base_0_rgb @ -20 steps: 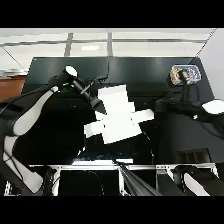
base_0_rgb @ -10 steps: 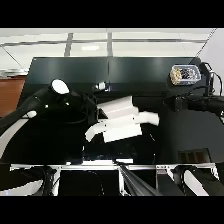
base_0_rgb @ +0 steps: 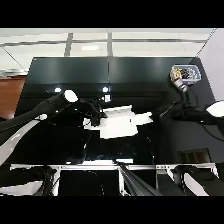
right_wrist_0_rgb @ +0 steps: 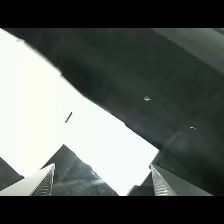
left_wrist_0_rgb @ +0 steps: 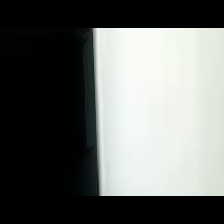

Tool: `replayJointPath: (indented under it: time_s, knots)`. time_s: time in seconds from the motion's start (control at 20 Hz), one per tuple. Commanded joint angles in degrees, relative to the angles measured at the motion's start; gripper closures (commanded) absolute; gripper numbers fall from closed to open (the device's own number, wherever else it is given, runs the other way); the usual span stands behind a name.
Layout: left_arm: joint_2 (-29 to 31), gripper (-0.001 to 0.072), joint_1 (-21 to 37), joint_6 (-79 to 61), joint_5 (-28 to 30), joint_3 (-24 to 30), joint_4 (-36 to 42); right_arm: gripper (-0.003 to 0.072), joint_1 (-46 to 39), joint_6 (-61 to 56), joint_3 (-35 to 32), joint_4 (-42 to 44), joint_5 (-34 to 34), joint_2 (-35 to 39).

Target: Fold the box and place the chain.

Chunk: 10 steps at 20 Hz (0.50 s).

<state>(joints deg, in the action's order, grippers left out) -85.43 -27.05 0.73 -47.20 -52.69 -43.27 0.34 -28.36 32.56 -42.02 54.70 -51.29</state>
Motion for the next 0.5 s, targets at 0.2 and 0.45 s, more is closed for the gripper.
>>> replayJointPath:
  time_s: [0.2, 0.45]
  knots:
    - [-0.83, 0.0680, -0.11, -2.16, -0.31, -1.51, -0.28, -0.0008, 15.08, 22.18, -4.76, -2.05, -6.71, -1.20]
    - [-0.83, 0.0680, -0.98, -2.05, -2.89, -2.23, -4.46, -0.0007, 19.69, 34.82, -4.74, -2.93, -6.12, -7.72]
